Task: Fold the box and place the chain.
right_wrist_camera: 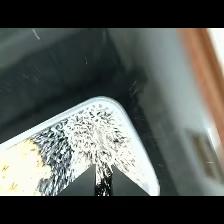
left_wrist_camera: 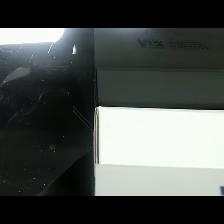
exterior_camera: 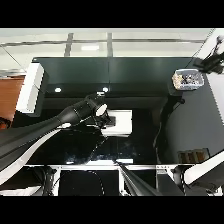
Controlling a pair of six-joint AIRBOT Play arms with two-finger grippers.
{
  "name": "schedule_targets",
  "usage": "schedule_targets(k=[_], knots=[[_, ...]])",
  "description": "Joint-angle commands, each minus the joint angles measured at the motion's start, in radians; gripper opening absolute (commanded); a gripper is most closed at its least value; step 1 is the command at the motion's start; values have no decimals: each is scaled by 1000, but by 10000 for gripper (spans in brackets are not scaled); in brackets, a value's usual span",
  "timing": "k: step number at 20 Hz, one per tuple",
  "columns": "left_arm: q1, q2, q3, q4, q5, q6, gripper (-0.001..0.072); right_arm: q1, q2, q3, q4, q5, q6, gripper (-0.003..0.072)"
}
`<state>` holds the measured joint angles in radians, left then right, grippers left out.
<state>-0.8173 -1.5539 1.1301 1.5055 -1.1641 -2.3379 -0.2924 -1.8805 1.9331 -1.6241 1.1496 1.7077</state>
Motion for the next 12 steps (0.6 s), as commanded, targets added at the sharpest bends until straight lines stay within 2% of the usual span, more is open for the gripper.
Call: schedule_targets(k=[1,5,8,12], knots=[[1,0,-1,0,-1,0,28,-10,160,0,105,52,-92,16],[1,0,-1,0,-1,0,29,-12,397,-2,318,89,-175,15],[1,0,-1,0,-1,0,28,15,587,-31,336,104,-188,14],[1,0,-1,0,0,0,28,84,853,-191,342,113,-206,12]])
